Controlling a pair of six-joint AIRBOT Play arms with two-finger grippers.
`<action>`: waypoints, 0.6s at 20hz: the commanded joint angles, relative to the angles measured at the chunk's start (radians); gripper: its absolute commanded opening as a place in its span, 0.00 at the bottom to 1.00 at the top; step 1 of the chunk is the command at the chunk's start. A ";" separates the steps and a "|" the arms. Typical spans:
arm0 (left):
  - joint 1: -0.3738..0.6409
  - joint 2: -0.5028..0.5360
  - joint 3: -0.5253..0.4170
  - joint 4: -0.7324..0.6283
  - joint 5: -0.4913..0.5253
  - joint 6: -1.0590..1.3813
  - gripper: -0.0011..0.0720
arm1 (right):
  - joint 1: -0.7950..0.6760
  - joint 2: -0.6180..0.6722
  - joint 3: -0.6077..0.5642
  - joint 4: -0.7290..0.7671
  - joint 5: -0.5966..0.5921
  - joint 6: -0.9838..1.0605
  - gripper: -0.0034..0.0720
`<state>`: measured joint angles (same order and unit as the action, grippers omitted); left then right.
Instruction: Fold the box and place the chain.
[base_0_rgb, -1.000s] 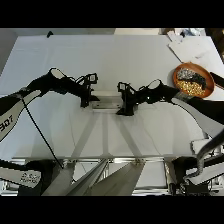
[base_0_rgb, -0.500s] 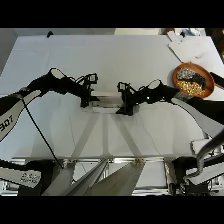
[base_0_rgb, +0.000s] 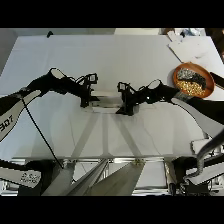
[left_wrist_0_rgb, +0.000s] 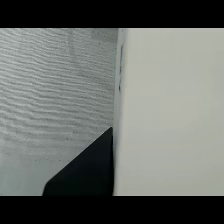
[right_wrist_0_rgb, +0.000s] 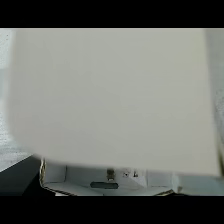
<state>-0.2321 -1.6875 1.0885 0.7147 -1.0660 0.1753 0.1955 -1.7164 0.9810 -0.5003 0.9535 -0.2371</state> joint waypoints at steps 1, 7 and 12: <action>0.000 0.000 0.000 0.000 0.000 0.000 0.03 | 0.001 0.000 0.000 0.000 0.000 0.000 0.74; 0.000 0.005 0.000 -0.003 -0.051 -0.003 0.09 | 0.001 0.000 0.000 0.000 0.000 0.000 0.74; 0.002 0.026 0.000 0.003 -0.051 -0.003 0.74 | 0.001 0.000 0.000 0.000 0.000 0.000 0.74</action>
<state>-0.2302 -1.6722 1.0882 0.7197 -1.1076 0.1688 0.1967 -1.7168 0.9802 -0.5030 0.9634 -0.2398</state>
